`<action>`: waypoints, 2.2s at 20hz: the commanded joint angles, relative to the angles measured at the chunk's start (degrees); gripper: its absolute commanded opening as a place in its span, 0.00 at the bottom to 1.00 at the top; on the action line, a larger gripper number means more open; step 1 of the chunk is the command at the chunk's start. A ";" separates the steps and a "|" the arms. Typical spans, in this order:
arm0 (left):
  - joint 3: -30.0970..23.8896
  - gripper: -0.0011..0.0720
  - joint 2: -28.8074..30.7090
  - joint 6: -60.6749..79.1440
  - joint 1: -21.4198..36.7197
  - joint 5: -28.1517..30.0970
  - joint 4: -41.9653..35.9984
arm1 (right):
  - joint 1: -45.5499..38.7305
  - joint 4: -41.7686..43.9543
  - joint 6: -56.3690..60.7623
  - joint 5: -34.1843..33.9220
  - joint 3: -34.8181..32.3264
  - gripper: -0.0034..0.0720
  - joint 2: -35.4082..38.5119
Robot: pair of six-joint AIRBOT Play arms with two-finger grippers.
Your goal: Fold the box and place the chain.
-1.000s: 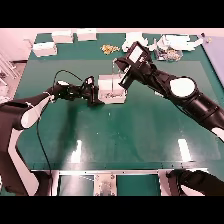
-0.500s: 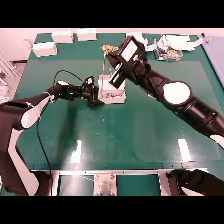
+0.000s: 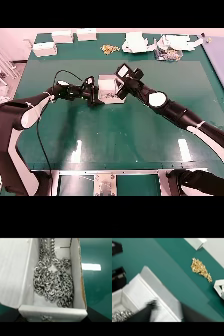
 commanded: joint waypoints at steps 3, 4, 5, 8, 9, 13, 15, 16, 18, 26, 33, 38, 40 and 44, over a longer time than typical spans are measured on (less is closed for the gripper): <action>0.04 0.41 0.02 0.00 0.04 0.00 0.02 | -4.92 -2.19 -4.07 0.61 -1.01 0.88 0.35; 0.04 0.41 0.02 0.00 0.04 0.02 0.00 | -7.10 -2.19 -4.07 4.61 -1.22 0.88 1.42; 0.02 0.41 0.02 0.00 0.04 0.02 0.00 | -9.62 -2.21 -4.09 9.49 -1.60 0.88 2.21; 0.04 0.41 0.00 0.00 0.07 0.00 0.02 | -17.90 -1.79 -4.07 20.04 -3.23 0.88 2.40; 0.02 0.41 0.02 0.00 0.07 0.02 0.00 | -18.40 -0.35 -4.66 20.02 -2.93 0.87 1.99; 0.04 0.41 0.00 0.02 0.07 0.00 0.00 | -14.36 -0.04 -7.54 20.28 1.20 0.87 -0.33; 0.04 0.41 0.02 0.02 0.04 0.04 0.00 | -11.54 -0.07 -7.56 21.53 2.45 0.87 -0.44; 0.04 0.41 0.02 0.00 0.04 0.02 0.00 | -10.14 -0.48 -8.85 22.14 3.04 0.87 -0.79; 0.04 0.41 0.02 0.00 0.07 0.02 0.00 | -9.25 -0.96 -16.55 26.82 5.70 0.85 -4.66; 0.04 0.41 0.00 0.00 0.04 0.02 0.02 | -13.27 -17.94 -20.90 47.65 25.62 0.82 -20.26; 0.04 0.41 0.00 0.02 0.04 -0.17 0.02 | -12.41 -27.76 -23.61 48.59 28.94 0.82 -20.22; 0.04 0.41 0.02 0.00 0.04 0.02 0.00 | -11.50 -32.50 -17.99 42.25 29.29 0.82 -20.17; 0.04 0.41 0.02 0.02 0.07 0.02 0.00 | -13.22 -32.87 -3.72 42.84 29.27 0.82 -18.93; 0.04 0.41 0.02 0.00 0.04 0.04 0.02 | -20.57 -32.09 12.48 52.98 29.18 0.82 -16.96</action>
